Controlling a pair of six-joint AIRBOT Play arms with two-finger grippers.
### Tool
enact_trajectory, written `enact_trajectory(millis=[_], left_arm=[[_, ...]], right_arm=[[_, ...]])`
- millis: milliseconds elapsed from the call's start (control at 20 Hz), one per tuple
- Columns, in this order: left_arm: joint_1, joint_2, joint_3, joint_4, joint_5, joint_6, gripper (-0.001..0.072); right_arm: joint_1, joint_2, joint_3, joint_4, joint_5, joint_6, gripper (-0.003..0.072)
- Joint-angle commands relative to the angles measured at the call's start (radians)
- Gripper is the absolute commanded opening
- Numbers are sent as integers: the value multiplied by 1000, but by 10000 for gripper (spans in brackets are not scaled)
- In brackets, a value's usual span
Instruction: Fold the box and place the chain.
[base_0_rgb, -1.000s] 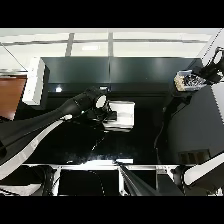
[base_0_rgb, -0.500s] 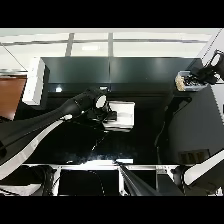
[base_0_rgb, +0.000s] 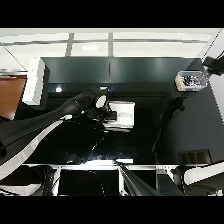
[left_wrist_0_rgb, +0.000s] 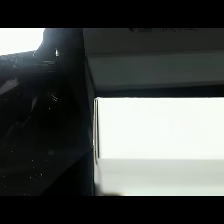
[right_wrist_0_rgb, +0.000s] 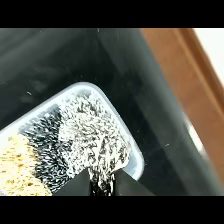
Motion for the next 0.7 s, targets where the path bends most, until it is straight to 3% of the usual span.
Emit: enact_trajectory(millis=[0,150,250,400,650], left_arm=[[0,0,0,0,2,0,30],[0,0,0,1,3,0,30],[0,0,0,0,3,0,30],[0,0,0,1,7,0,30],[0,0,0,0,9,0,30]], right_arm=[[-4,124,1,12,-4,-64,15],[8,245,-1,237,60,-261,15],[57,320,-3,280,126,-349,15],[127,445,-16,326,132,-362,15],[208,581,-17,613,194,-410,15]])
